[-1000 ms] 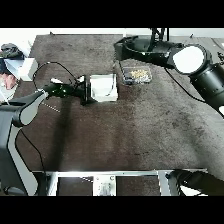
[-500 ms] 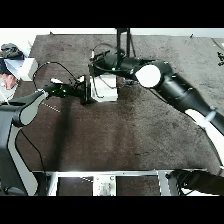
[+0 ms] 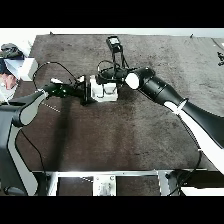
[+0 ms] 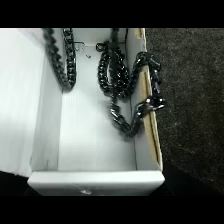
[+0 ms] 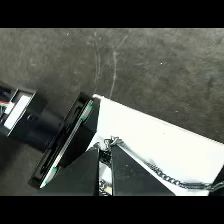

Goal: Fold the box and place the chain.

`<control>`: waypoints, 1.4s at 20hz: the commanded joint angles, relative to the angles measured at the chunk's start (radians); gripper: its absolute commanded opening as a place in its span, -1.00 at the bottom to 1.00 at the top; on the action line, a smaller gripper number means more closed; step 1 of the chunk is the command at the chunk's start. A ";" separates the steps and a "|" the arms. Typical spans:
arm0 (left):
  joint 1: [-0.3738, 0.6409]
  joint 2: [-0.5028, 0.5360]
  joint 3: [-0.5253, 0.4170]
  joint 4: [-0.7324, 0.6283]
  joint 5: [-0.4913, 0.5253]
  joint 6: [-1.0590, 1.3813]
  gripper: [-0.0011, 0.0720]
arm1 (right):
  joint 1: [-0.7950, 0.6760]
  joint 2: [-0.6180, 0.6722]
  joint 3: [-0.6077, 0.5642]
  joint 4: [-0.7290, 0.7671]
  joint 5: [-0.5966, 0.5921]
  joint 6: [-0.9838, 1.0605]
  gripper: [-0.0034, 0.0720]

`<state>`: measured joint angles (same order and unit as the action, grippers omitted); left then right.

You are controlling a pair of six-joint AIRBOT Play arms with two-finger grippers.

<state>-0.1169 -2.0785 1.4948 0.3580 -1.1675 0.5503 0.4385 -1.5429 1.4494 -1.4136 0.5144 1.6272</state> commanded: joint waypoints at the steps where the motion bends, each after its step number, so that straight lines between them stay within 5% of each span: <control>1: 0.000 0.000 0.000 0.000 0.000 0.000 -0.34 | -0.019 0.007 0.000 -0.014 0.048 0.016 -0.93; 4: 0.000 0.000 0.000 0.000 0.000 0.000 -0.34 | -0.018 -0.064 -0.023 0.022 0.071 0.016 -0.93; 5: 0.000 0.000 0.000 0.000 0.000 0.000 -0.34 | -0.021 -0.098 -0.027 0.021 0.075 0.016 -0.81; 6: 0.000 0.000 0.000 0.000 0.000 0.000 -0.34 | -0.027 -0.122 -0.027 0.022 0.085 0.016 -0.28; 7: 0.000 0.000 0.000 0.000 0.000 0.000 -0.34 | -0.032 -0.136 -0.027 0.009 0.085 0.010 -0.17; 8: 0.000 0.000 0.000 0.000 0.000 0.000 -0.33 | -0.040 -0.138 -0.027 -0.017 0.087 0.012 -0.34; 9: 0.000 0.000 0.000 0.000 0.000 0.000 -0.34 | -0.058 -0.138 -0.027 -0.041 0.104 0.012 -0.30; 11: 0.000 0.000 0.000 0.000 0.000 0.000 -0.34 | -0.122 -0.138 -0.032 -0.048 0.154 0.016 0.01; 18: 0.000 0.000 0.000 0.000 0.000 0.000 -0.34 | -0.323 -0.171 -0.093 0.119 -0.010 0.071 0.01; 25: 0.000 0.000 0.000 0.000 0.000 0.000 -0.34 | -0.330 -0.320 -0.027 0.420 -0.133 -0.047 -0.05; 28: 0.000 0.000 0.000 0.000 0.000 0.000 -0.34 | -0.331 -0.344 -0.011 0.435 -0.136 -0.056 -0.62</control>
<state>-0.1169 -2.0785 1.4948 0.3580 -1.1675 0.5507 0.1101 -1.8557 1.4208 -1.0534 0.4023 1.6066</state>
